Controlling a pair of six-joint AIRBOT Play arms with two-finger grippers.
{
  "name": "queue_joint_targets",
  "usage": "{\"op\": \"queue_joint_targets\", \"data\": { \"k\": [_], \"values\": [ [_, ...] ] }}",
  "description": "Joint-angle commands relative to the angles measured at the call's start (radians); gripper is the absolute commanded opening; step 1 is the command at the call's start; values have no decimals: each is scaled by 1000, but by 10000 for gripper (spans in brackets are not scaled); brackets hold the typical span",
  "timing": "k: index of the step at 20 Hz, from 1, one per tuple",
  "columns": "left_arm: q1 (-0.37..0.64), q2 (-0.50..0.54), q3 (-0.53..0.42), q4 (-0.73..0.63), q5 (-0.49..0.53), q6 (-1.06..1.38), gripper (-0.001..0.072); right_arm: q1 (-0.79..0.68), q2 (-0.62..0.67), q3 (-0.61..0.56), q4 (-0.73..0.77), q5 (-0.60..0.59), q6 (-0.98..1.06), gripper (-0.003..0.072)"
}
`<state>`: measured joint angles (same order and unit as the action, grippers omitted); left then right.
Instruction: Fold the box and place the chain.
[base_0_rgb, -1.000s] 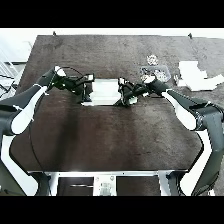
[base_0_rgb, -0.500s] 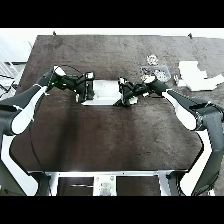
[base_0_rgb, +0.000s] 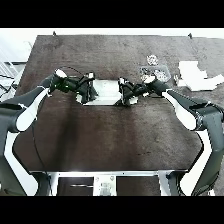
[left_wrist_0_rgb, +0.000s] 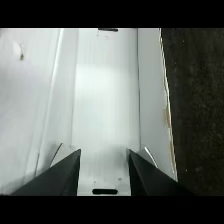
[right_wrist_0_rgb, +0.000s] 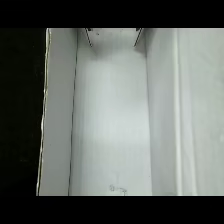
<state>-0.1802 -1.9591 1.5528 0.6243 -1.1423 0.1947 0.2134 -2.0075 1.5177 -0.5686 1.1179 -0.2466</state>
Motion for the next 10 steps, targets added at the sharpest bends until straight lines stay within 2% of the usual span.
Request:
{"op": "queue_joint_targets", "data": {
  "k": [1, 2, 3, 4, 10],
  "values": [
    [-1, -6, 0, -24, 0, 17, 346, 1, 0, 0, 0, 1, 0, 580],
    [-1, -6, 0, -24, 0, 16, 349, 1, 0, 0, 0, 1, 0, 580],
    [-1, -6, 0, -23, -1, 16, 405, 1, 0, 0, 0, 1, 0, 580],
    [0, -6, 0, -23, -1, 16, 501, 1, 0, 0, 0, 1, 0, 580],
    [0, -6, 0, -19, -2, 16, 495, 1, 0, 0, 0, 1, 0, 580]
  ]
}}
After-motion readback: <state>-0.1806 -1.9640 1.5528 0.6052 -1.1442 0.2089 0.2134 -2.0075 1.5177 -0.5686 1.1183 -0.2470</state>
